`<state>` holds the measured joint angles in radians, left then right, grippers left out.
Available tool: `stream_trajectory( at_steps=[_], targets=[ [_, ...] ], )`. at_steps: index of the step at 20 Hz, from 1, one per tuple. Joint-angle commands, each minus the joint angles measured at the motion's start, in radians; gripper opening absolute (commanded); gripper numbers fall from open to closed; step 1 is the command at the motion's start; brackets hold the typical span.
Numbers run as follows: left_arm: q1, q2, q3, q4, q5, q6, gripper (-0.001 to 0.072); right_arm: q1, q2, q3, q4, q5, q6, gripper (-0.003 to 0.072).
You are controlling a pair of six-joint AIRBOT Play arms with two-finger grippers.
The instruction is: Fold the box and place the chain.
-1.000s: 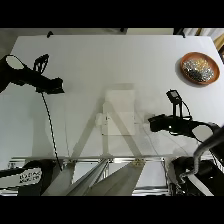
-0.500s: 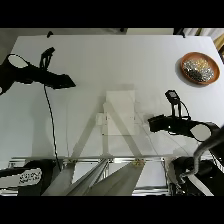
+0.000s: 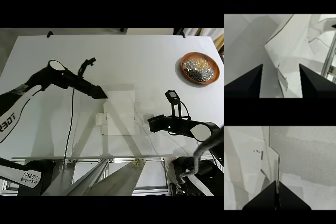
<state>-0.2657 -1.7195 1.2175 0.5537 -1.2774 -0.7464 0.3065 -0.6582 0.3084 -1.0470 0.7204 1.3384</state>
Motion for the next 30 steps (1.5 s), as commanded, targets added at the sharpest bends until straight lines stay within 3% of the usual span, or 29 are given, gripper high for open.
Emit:
stream_trajectory(
  at_steps=[1, 5, 10, 12, 14, 17, 20, 22, 23, 25, 26, 30],
  targets=[
    [-0.06, -0.072, 0.017, -0.02, -0.027, 0.048, 0.0513, 0.001, 0.0, 0.0, 0.001, 0.002, 0.001, 0.0015],
    [-0.086, -0.08, 0.017, -0.016, -0.089, 0.104, 0.0512, 0.001, 0.0, 0.0, 0.002, 0.002, 0.001, 0.0015],
    [-0.092, -0.087, 0.017, 0.007, -0.071, 0.1, 0.0516, 0.001, 0.0, 0.0, 0.005, 0.002, 0.001, 0.0015],
    [-0.092, -0.087, 0.017, 0.009, -0.071, 0.111, 0.0482, 0.001, 0.0, 0.0, 0.005, 0.002, 0.001, 0.0015],
    [-0.092, -0.087, 0.017, 0.018, -0.08, 0.114, 0.0327, 0.001, 0.0, 0.0, 0.005, 0.002, 0.001, 0.0015],
    [-0.092, -0.087, 0.016, 0.05, -0.089, 0.118, 0.0313, 0.001, 0.0, 0.0, 0.005, 0.002, 0.001, 0.0015],
    [-0.092, -0.087, 0.017, 0.049, -0.088, 0.16, 0.0043, 0.001, 0.0, 0.0, 0.008, 0.002, 0.001, 0.0015],
    [-0.091, -0.086, 0.016, 0.05, -0.092, 0.18, 0.0007, 0.001, 0.0, 0.001, 0.027, 0.005, 0.0, 0.0016],
    [-0.091, -0.083, 0.017, 0.05, -0.099, 0.193, 0.0006, 0.001, 0.0, 0.001, 0.043, 0.005, 0.0, 0.0028],
    [-0.092, -0.063, 0.016, 0.05, -0.108, 0.212, 0.0004, 0.001, 0.007, 0.003, 0.089, 0.01, 0.001, 0.0269],
    [-0.092, -0.047, 0.016, 0.052, -0.109, 0.231, 0.0004, 0.001, 0.012, 0.013, 0.1, 0.031, 0.001, 0.0298],
    [-0.098, 0.059, 0.016, 0.074, -0.101, 0.323, 0.0, 0.001, 0.052, 0.103, 0.091, 0.168, 0.001, 0.0298]
  ],
)
